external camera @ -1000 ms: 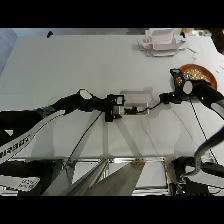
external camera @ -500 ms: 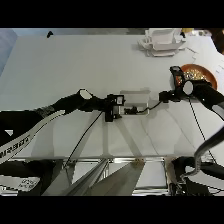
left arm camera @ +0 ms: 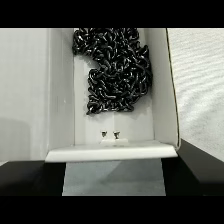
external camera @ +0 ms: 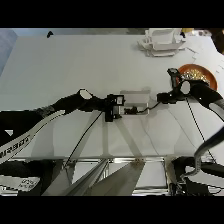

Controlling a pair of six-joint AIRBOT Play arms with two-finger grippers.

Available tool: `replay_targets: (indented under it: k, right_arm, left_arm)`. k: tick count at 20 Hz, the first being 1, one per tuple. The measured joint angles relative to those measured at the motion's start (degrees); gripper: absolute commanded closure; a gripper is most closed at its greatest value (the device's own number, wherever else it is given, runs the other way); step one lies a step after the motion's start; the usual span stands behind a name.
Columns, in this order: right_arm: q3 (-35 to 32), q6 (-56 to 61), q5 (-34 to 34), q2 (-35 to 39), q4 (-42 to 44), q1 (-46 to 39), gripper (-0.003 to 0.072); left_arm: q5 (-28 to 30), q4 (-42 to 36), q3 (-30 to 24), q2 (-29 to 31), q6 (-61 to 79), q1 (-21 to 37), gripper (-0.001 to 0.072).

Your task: Fold the box and place the chain.

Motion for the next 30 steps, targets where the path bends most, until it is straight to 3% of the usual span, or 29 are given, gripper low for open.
replay_targets:
  k: [1, 9, 14, 18, 23, 30]
  right_arm:
    - [0.0, 0.0, 0.0, 0.0, 0.0, 0.0, 0.0664]
    - [-0.1, -0.7, 0.5, 4.2, -0.6, 0.0, 0.0666]
    - [-0.1, -2.4, 6.3, 13.5, 2.3, 0.6, 0.0665]
    - [-0.1, -6.2, 10.5, 23.7, 10.9, 4.8, 0.0665]
    - [-0.1, -8.6, 8.0, 31.3, 21.5, 13.8, 0.0666]
    - [-0.1, -9.0, 1.9, 31.5, 25.0, 22.6, 0.0665]
  left_arm:
    - [0.0, 0.0, 0.0, 0.0, 0.0, 0.0, 0.0627]
    - [0.0, 0.0, 0.0, 0.0, 0.0, 0.0, 0.0627]
    - [0.0, 0.0, 0.0, 0.0, 0.0, 0.0, 0.0627]
    - [0.0, 0.0, 0.0, 0.0, 0.0, 0.0, 0.0627]
    - [0.0, 0.0, 0.0, 0.0, 0.0, 0.0, 0.0627]
    - [-0.1, 0.0, 0.0, 0.0, 0.0, 0.0, 0.0627]
